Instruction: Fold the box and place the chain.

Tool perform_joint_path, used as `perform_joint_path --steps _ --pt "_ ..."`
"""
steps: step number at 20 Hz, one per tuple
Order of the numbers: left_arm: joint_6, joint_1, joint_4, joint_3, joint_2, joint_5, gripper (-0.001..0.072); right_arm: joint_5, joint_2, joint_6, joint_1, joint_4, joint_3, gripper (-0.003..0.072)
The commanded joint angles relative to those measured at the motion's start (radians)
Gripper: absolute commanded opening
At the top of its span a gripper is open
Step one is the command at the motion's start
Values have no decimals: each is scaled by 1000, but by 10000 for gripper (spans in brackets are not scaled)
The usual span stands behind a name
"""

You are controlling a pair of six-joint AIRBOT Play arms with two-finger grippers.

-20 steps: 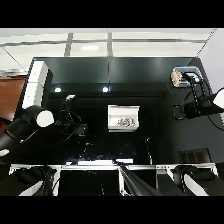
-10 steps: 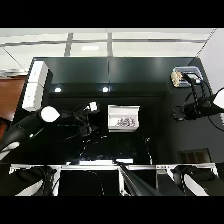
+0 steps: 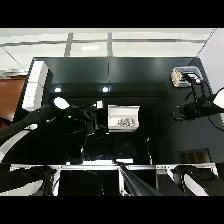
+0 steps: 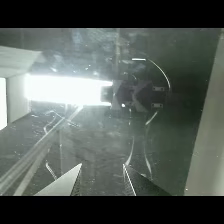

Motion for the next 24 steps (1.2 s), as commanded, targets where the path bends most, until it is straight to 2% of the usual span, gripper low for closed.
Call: perform_joint_path --steps 1,5,19,20,21,22,23,24 --pt "52 0 -33 6 -21 -12 716 -11 1 0 0 19 0 312" --pt "55 0 -33 6 -25 -24 715 -61 1 0 0 18 0 312" --pt "80 -39 -78 18 -44 5 711 -121 -1 -1 0 21 0 312" --pt "80 -43 -76 19 -45 6 698 -136 -3 -1 0 32 0 312" --pt "80 -48 -73 19 -45 7 617 -162 -5 -1 0 47 0 311" --pt "80 -52 -73 19 -45 11 478 -200 -9 -1 0 72 0 312" --pt "80 -55 -71 19 -45 15 397 -247 -13 0 1 96 0 337" --pt "80 -56 -71 19 -45 15 393 -303 -18 -2 3 127 0 676"
